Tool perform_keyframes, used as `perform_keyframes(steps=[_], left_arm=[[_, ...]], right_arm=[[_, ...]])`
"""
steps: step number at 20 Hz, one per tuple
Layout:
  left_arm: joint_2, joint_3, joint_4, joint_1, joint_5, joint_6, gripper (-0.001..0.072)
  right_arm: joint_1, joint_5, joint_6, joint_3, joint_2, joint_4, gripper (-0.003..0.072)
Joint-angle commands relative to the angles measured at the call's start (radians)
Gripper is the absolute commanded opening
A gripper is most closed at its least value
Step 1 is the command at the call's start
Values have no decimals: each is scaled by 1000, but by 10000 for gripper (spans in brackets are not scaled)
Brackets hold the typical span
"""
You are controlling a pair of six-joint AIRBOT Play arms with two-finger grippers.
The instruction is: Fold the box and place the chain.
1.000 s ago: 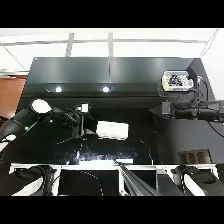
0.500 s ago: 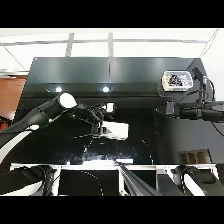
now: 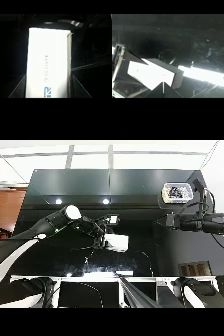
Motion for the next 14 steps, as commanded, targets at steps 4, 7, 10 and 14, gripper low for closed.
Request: perform_keyframes(steps=[4, 7, 10, 14], left_arm=[[-6, 1, 0, -2, -20, 0, 709], [-18, -1, 3, -18, -8, 0, 711], [-45, -1, 20, -63, 31, 7, 711], [-83, -1, 93, -113, 106, -1, 710]], right_arm=[[0, -2, 1, 0, 0, -12, 20], [0, -2, 1, 0, 0, -12, 20], [0, -2, 1, 0, 0, -12, 20], [0, -1, 4, 0, 0, -11, 20]])
